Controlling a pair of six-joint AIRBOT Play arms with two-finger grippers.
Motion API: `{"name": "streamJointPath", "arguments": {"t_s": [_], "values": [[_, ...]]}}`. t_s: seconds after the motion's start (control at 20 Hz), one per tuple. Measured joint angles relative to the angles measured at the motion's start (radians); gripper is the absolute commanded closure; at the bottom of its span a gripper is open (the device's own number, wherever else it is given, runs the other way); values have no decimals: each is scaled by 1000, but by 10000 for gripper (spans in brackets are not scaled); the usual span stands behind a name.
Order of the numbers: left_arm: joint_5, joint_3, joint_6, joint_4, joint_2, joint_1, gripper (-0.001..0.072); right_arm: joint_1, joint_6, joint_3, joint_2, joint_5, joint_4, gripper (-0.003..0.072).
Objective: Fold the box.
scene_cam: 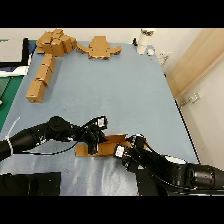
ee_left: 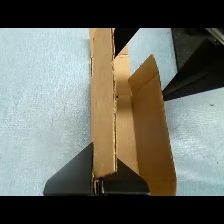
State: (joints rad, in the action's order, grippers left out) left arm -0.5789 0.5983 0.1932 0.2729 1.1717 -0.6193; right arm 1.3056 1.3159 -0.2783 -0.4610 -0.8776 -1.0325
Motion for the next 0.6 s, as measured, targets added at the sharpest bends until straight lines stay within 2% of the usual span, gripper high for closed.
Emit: {"name": "streamJointPath", "arguments": {"t_s": [0.2,0.3,0.5,0.6], "values": [[0,0,0,0,0,0,697,-37,69,11,28,-11,-13,-28],[0,0,0,0,0,0,697,-87,155,13,35,-2,-67,-29],[0,0,0,0,0,0,697,-290,493,0,26,59,-277,-28],[0,0,0,0,0,0,697,-435,733,-19,-7,75,-441,-28]]}}
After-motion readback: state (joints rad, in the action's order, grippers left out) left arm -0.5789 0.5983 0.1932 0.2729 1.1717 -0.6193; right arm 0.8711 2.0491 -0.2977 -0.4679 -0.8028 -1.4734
